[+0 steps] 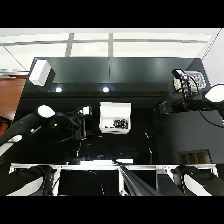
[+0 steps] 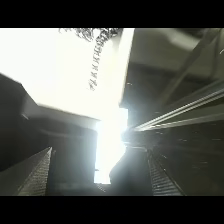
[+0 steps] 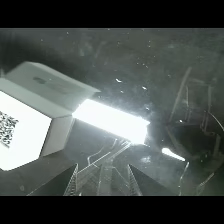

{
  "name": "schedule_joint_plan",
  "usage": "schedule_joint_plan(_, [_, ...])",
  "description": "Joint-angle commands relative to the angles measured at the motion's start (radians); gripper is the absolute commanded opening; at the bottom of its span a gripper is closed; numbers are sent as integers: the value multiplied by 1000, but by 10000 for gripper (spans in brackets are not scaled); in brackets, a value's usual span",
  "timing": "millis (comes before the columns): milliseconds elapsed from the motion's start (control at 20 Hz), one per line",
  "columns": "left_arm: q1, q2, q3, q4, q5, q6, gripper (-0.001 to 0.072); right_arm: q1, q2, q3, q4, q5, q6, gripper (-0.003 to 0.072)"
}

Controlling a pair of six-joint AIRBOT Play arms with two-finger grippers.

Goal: Fold the box and place the chain.

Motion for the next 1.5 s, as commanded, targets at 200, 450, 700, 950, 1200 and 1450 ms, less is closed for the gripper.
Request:
schedule_joint_plan(200, [-13, -171, 140, -22, 5, 171, 716, 0, 1, -3, 6, -1, 1, 377])
schedule_joint_plan(450, [-75, -197, 149, -29, 34, 171, 716, 0, 1, -4, 7, 0, 2, 377])
schedule_joint_plan(700, [-99, -196, 150, -52, 57, 164, 714, 0, 1, -4, 8, 5, 2, 377])
schedule_joint_plan(950, [-100, -196, 150, -53, 55, 140, 716, 0, 1, -4, 7, 6, 2, 377])
schedule_joint_plan(1200, [-98, -196, 150, -49, 25, 78, 716, 0, 1, -4, 9, 11, 2, 377])
schedule_joint_plan(1450, [-97, -196, 149, -50, 18, 25, 717, 0, 1, -4, 18, 30, 2, 377])
